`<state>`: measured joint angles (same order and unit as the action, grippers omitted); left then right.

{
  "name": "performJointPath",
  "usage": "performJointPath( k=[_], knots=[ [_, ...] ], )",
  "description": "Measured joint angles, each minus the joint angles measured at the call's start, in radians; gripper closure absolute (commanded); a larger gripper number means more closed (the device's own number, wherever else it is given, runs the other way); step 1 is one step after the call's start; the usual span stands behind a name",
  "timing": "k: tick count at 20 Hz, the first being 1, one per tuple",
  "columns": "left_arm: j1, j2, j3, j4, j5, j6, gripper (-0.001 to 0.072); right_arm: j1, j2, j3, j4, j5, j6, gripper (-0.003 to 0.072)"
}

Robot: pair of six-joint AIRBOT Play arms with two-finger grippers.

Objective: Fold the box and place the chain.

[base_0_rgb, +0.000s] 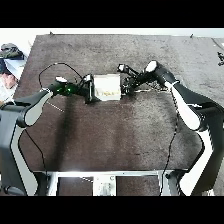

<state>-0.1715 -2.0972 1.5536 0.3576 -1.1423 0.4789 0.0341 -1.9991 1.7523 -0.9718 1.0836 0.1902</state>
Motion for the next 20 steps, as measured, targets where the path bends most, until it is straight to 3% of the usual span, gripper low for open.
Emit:
performJointPath(
  k=[11,12,13,15,16,20],
  knots=[
    [0.0,0.0,0.0,0.0,0.0,0.0,0.0403,0.011,-0.033,0.0,0.007,-0.031,-0.043,0.0388],
    [0.0,0.0,0.0,0.0,0.0,0.0,0.0402,0.013,-0.037,0.001,0.007,-0.035,-0.043,0.046],
    [0.001,0.0,0.0,0.0,0.0,0.0,0.0403,0.015,-0.041,0.002,0.008,-0.046,-0.044,0.0481],
    [0.0,0.0,0.0,0.0,0.0,0.0,0.0402,0.016,-0.044,0.002,0.008,-0.064,-0.041,0.066],
    [0.0,0.0,0.0,0.0,0.0,0.0,0.0403,0.016,-0.043,0.001,0.006,-0.069,-0.038,0.0689],
    [0.0,0.0,0.0,0.0,0.0,0.0,0.0402,0.014,-0.009,0.0,-0.043,-0.072,-0.015,0.0691]
  ],
)
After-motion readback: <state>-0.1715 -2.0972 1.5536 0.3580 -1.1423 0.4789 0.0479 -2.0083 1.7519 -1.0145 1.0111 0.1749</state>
